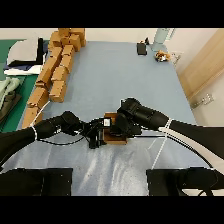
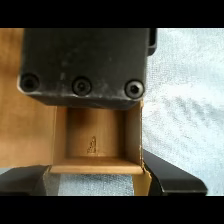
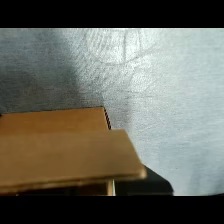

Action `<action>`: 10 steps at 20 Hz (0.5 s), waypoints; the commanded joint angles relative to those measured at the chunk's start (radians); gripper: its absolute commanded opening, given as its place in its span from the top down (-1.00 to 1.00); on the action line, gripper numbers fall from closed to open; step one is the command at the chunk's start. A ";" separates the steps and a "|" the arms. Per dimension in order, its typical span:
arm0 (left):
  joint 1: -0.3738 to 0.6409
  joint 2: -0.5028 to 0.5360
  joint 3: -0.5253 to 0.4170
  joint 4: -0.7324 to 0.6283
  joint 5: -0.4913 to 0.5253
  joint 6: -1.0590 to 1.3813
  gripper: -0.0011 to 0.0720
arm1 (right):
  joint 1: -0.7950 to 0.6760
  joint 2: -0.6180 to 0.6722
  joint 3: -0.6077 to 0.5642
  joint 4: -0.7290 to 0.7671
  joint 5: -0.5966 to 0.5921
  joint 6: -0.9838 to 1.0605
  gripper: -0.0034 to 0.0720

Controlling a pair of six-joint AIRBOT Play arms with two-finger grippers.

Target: Fold the box.

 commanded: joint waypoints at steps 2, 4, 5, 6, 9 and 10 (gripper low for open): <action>0.000 0.000 0.000 0.000 0.000 0.000 -0.47 | 0.000 0.016 0.007 0.010 -0.002 -0.008 0.13; 0.000 0.000 0.000 0.000 0.000 0.000 -0.47 | 0.000 0.050 0.021 0.016 -0.005 -0.007 0.13; 0.000 0.000 0.000 0.000 0.000 0.000 -0.47 | 0.000 0.069 0.029 0.016 -0.023 -0.007 0.12; 0.000 0.000 0.000 0.000 0.000 0.000 -0.47 | -0.002 0.085 0.035 0.016 -0.056 -0.007 0.12; 0.000 0.000 0.000 0.000 0.000 0.000 -0.47 | -0.008 0.136 0.044 0.016 -0.113 -0.007 0.12; 0.000 0.000 0.000 0.000 0.000 0.000 -0.47 | -0.008 0.151 0.044 0.014 -0.113 -0.007 0.12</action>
